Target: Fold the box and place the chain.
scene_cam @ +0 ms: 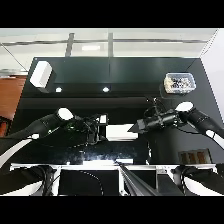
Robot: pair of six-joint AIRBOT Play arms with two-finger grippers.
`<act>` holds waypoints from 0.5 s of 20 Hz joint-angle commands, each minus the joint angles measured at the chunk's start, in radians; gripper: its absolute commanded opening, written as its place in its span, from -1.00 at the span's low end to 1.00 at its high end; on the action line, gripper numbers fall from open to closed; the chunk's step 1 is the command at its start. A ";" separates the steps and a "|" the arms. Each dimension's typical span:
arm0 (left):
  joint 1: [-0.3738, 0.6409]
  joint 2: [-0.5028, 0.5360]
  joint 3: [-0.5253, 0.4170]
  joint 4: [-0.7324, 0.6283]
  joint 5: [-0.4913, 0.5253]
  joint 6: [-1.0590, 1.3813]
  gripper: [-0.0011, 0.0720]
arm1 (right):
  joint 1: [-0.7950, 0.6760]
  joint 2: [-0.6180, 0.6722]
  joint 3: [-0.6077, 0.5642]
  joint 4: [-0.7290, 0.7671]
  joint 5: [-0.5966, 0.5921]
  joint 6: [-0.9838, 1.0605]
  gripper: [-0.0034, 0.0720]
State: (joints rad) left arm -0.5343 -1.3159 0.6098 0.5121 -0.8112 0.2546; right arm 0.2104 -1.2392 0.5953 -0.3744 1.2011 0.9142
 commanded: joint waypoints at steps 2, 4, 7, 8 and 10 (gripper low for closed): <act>0.000 -0.001 0.001 0.000 0.000 -0.001 0.13 | 0.020 -0.010 0.000 -0.116 -0.059 0.051 -0.89; 0.000 -0.001 0.001 0.000 0.000 -0.001 0.14 | 0.021 -0.010 0.000 -0.158 -0.079 0.064 -0.89; 0.000 -0.001 0.001 0.000 0.000 -0.001 0.14 | 0.021 -0.010 0.000 -0.183 -0.094 0.077 -0.89; 0.000 -0.001 0.001 0.000 0.000 -0.001 0.13 | 0.021 -0.010 0.001 -0.172 -0.092 0.074 -0.89; 0.000 -0.001 0.001 0.000 0.000 -0.001 0.14 | 0.017 -0.008 0.004 -0.112 -0.054 0.036 -0.89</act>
State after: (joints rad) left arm -0.5343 -1.3159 0.6098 0.5121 -0.8112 0.2543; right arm 0.2291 -1.2484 0.5972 -0.5049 1.1358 0.9760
